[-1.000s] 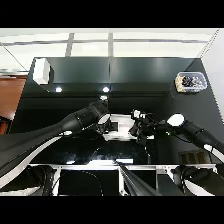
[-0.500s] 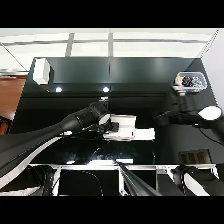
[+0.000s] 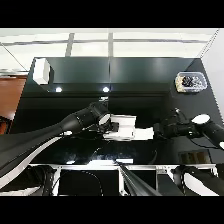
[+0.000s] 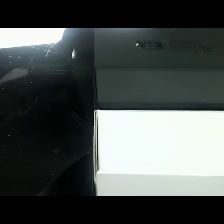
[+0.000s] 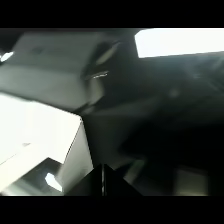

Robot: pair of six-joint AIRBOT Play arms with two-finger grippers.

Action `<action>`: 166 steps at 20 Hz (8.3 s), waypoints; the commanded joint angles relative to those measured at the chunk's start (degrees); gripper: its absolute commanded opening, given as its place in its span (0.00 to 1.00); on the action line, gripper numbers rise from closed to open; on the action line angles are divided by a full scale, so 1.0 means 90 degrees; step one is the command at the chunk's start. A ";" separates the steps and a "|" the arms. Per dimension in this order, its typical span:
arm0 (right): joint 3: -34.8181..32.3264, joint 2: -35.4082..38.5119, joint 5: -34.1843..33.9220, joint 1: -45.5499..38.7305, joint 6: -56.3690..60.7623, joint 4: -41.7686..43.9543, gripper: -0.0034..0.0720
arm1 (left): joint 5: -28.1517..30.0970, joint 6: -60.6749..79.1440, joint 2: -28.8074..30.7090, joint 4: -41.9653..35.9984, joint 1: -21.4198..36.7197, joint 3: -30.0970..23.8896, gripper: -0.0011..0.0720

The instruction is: Fold the box and place the chain.

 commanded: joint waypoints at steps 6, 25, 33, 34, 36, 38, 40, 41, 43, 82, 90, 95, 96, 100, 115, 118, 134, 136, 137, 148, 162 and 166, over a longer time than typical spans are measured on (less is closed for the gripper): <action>0.0682 -0.0355 0.0852 0.0515 -0.1069 0.1122 0.45 | -0.0002 0.0010 0.0002 0.0002 0.0002 0.0007 0.05; 0.2261 -0.0355 -0.0578 0.3643 0.3580 -0.2565 0.75 | 0.0000 0.0010 0.0002 0.0000 0.0002 0.0007 0.05; 0.2608 -0.0420 -0.0525 0.4651 0.5557 -0.4214 0.69 | 0.0002 0.0010 0.0002 0.0002 0.0002 0.0007 0.05; 0.2628 -0.0440 -0.0491 0.4741 0.5744 -0.4306 0.69 | 0.0002 0.0010 0.0002 0.0002 0.0002 0.0007 0.05; 0.2633 -0.0500 -0.0471 0.4945 0.5989 -0.4393 0.69 | 0.0002 0.0010 0.0002 0.0002 0.0002 0.0007 0.05; 0.2633 -0.0566 -0.0466 0.5100 0.6183 -0.4452 0.59 | 0.0000 0.0010 0.0002 0.0002 0.0002 0.0007 0.05; 0.2635 -0.0590 -0.0483 0.5124 0.6360 -0.4454 0.53 | 0.0000 0.0010 0.0002 0.0002 0.0002 0.0007 0.05; 0.2633 -0.0597 -0.0483 0.5124 0.6438 -0.4483 0.53 | 0.0000 0.0010 0.0002 0.0002 0.0002 0.0007 0.05; 0.2659 -0.0646 -0.0406 0.5136 0.6601 -0.4622 0.49 | -0.0002 0.0010 0.0002 0.0002 0.0002 0.0007 0.05; 0.3045 0.0287 0.0459 0.5054 0.6424 -0.5365 0.48 | 0.0015 0.0010 0.0002 0.0002 0.0002 0.0007 0.05; 0.2465 0.1647 0.0095 0.2577 0.6453 -0.9746 0.48 | 0.0022 0.0010 0.0002 0.0002 0.0002 0.0007 0.05; 0.2324 0.0607 -0.3356 -0.0466 0.7502 -0.8437 0.48 | 0.0022 0.0010 0.0002 0.0002 0.0002 0.0007 0.05; 0.2662 0.0197 -0.3500 -0.0862 0.7473 -0.7800 0.48 | 0.0024 0.0010 0.0002 0.0005 0.0002 0.0007 0.05; 0.5258 -0.2030 -0.2152 -0.1384 0.4736 -0.5408 0.90 | 0.0022 0.0010 0.0002 0.0005 0.0002 0.0007 0.05; 0.8740 -0.5270 0.0163 -0.1384 0.4291 -0.5032 0.13 | 0.0027 0.0010 0.0002 0.0010 0.0002 0.0007 0.05; 0.9034 -0.4974 0.0415 -0.1387 0.3789 -0.5054 0.06 | 0.0029 0.0010 0.0002 0.0007 0.0002 0.0007 0.05; 0.9056 -0.0627 0.1974 -0.0699 0.2229 -0.4209 0.05 | 0.0027 0.0010 0.0002 0.0027 0.0002 0.0007 0.05; 0.8881 -0.0138 0.2076 -0.0432 0.2016 -0.3832 0.05 | 0.0022 0.0010 0.0002 0.0024 0.0002 0.0007 0.05; 0.8726 0.0102 0.2198 -0.0357 0.1999 -0.3679 0.05 | 0.0022 0.0010 0.0002 0.0027 0.0002 0.0007 0.05; 0.6193 0.2040 0.3762 -0.0311 0.1231 -0.1294 0.05 | 0.0024 0.0010 0.0002 0.0024 0.0002 0.0007 0.05; 0.5899 0.2324 0.3461 0.1010 0.1282 -0.0092 0.05 | 0.0032 0.0010 0.0002 0.0022 0.0002 0.0007 0.05; 0.5899 0.2317 0.2880 0.1525 0.1370 0.0056 0.05 | 0.0024 0.0010 0.0002 0.0024 0.0002 0.0007 0.05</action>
